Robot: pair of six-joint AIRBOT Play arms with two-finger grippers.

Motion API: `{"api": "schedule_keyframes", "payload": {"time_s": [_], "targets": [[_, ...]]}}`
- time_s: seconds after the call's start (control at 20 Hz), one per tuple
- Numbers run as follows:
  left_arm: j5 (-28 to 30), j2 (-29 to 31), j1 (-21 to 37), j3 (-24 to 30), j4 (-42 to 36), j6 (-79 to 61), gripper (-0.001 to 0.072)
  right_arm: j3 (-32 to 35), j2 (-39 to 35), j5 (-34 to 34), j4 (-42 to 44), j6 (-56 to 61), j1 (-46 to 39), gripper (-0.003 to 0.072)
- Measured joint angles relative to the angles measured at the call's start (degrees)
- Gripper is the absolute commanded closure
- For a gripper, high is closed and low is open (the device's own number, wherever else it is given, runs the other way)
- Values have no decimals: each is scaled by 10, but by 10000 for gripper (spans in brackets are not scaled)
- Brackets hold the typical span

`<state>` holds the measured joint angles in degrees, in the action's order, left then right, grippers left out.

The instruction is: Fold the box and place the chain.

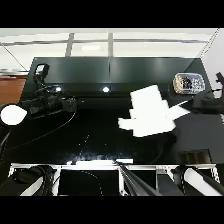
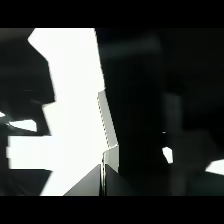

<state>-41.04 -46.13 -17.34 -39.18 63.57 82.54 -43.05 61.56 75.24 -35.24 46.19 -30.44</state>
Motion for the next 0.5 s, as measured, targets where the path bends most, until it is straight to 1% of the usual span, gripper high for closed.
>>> {"api": "schedule_keyframes", "payload": {"time_s": [0.1,0.25,0.4,0.5], "targets": [[0,-12,-10,0,-5,0,-6,85,-87,-52,63,-23,54,675],[-6,-48,-40,0,-17,0,-6,190,-191,-135,116,-41,130,675],[-11,-102,-65,0,-56,-4,-7,254,-238,-189,136,-49,189,675],[-12,-142,-66,0,-122,-45,-6,274,-252,-208,138,-52,215,675]]}}
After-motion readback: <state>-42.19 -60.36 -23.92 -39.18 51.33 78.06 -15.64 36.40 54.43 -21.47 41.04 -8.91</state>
